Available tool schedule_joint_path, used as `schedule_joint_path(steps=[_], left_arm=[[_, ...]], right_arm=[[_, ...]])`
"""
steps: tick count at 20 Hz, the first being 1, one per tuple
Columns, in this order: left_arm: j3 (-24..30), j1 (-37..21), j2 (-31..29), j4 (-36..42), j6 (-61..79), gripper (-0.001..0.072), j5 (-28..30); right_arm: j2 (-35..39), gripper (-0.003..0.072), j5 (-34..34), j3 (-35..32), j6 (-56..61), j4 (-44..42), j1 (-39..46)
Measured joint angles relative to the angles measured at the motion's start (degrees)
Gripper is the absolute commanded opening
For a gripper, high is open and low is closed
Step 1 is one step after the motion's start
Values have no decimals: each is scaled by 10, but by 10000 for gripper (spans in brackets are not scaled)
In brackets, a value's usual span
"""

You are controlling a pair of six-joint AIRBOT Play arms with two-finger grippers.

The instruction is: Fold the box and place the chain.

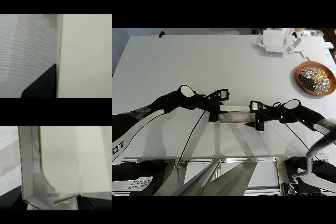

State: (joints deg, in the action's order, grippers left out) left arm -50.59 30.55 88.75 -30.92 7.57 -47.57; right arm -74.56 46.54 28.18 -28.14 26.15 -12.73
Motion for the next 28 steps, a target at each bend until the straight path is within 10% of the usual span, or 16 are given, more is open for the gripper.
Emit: schedule_joint_path(steps=[5,28], left_arm=[[0,0,0,0,0,11,1],[0,0,0,0,-1,11,2]], right_arm=[[-14,328,-1,1,-17,-8,0],[-22,329,-8,1,-23,-9,0]])
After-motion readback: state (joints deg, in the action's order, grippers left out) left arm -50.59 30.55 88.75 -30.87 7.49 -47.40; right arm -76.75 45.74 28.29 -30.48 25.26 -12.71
